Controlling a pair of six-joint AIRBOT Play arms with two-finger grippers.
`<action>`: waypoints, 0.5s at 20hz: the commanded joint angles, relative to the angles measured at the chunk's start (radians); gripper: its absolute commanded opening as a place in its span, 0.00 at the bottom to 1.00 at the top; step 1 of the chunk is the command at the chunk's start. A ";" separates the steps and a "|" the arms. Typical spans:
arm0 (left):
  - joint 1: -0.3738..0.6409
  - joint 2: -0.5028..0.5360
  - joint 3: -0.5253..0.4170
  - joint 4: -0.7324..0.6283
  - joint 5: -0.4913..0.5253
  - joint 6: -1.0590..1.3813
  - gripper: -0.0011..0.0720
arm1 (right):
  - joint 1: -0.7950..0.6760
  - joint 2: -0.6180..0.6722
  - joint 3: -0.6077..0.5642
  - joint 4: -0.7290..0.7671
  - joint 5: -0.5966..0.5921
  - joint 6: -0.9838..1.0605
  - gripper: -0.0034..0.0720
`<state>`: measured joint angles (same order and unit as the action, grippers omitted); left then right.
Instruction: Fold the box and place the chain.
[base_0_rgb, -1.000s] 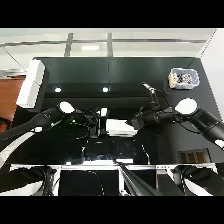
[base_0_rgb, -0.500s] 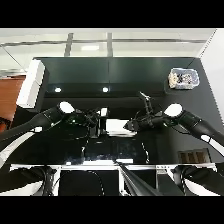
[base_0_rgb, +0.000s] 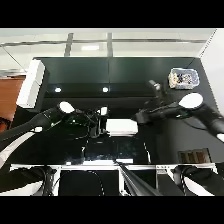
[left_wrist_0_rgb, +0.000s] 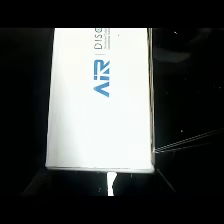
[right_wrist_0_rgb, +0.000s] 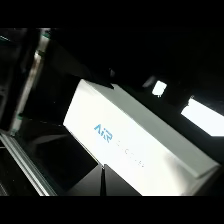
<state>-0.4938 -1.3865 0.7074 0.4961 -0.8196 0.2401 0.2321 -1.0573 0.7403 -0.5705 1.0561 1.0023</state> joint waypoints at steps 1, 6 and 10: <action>0.002 0.008 0.020 0.100 -0.001 -0.107 1.00 | -0.173 0.132 0.061 -0.042 0.089 -0.007 0.07; 0.002 0.092 0.199 0.331 -0.172 -0.447 1.00 | -0.373 0.195 0.056 -0.134 0.190 0.023 0.07; -0.047 0.045 0.356 0.202 -0.177 -0.537 1.00 | -0.373 0.194 0.043 -0.160 0.120 0.031 0.07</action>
<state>-0.5121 -1.3235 0.9657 0.7410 -0.9642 -0.1894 -0.1143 -0.8734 0.7872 -0.7025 1.2007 1.0214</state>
